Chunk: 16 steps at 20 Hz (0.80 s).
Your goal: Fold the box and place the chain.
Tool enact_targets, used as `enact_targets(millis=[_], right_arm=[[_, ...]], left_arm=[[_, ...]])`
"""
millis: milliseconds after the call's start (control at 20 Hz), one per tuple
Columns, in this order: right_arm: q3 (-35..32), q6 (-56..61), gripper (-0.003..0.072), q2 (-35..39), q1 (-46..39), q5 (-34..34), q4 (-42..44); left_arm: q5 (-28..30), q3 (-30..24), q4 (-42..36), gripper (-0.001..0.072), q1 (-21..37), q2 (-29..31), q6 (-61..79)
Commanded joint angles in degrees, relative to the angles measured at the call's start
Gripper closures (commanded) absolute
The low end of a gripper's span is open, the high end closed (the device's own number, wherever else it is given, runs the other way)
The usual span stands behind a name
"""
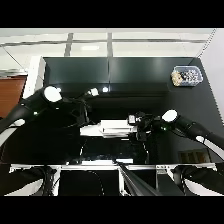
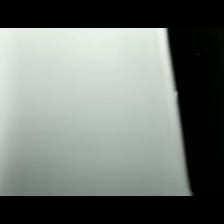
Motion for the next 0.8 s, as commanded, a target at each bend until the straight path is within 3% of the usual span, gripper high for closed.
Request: enact_targets(millis=[0,50,150,300,450,500,600,750], right_arm=[[0.0,0.0,0.0488,0.0,0.0,0.0,0.1],[0.0,0.1,0.0488,0.0,0.0,0.0,0.1],[0.0,0.0,0.0489,0.0,0.0,0.0,0.1],[0.0,0.0,0.0488,0.0,0.0,0.0,0.1],[0.0,0.0,0.0488,0.0,0.0,0.0,0.1],[0.0,0.0,0.0488,0.0,0.0,0.0,0.1],[0.0,0.0,0.0488,0.0,0.0,0.0,0.1],[0.0,0.0,0.0488,0.0,0.0,0.0,0.1]], left_arm=[[-15.3,-1.5,-4.3,0.0537,3.3,1.5,-18.7],[-17.0,-3.1,-8.9,0.0676,2.9,1.0,-17.5],[-14.8,-7.3,-19.8,0.0685,1.0,0.5,-10.7],[-1.6,-11.2,-35.8,0.0685,-0.9,0.5,1.8],[10.6,-11.2,-51.2,0.0686,-0.1,0.5,11.9],[16.4,-11.2,-52.1,0.0686,-0.4,0.5,12.9],[25.5,-11.2,-46.2,0.0686,-2.3,-0.3,11.9],[27.1,-11.2,-36.5,0.0686,-4.1,-3.1,4.8]])
